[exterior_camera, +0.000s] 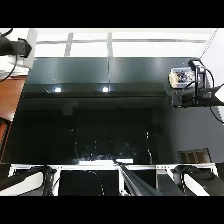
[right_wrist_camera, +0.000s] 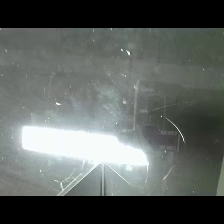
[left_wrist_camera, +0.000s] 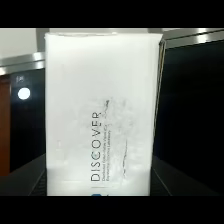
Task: Fold the box and place the chain.
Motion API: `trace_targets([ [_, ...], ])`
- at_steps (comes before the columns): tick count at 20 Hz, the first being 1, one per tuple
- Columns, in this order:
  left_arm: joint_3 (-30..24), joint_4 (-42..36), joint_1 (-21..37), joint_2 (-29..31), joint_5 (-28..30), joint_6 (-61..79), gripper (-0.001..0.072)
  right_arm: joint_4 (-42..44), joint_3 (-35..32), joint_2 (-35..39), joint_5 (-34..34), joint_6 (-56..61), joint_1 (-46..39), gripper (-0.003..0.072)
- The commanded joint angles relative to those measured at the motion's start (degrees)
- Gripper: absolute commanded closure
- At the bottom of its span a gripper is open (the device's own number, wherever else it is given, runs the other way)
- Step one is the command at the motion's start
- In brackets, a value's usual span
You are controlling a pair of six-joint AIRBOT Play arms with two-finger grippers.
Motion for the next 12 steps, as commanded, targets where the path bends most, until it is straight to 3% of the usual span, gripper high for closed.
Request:
trace_targets([
  [1,0.61,-0.04,6.49,-7.74,1.81,-1.03,0.0415,0.61,-0.02,0.02,-0.96,0.02,0.00,0.0670],
  [5,6.91,-0.24,8.48,-20.37,-0.28,-0.94,0.0415,0.63,-0.02,0.02,-0.92,0.04,0.00,0.0670],
  [10,22.47,-0.22,8.70,-37.09,-11.61,2.64,0.0415,1.70,-0.02,0.02,-0.98,-0.02,0.00,0.0670],
  [12,26.18,-0.22,8.74,-41.13,-12.46,2.58,0.0416,2.05,-0.02,0.02,-1.07,-0.02,0.00,0.0670],
])
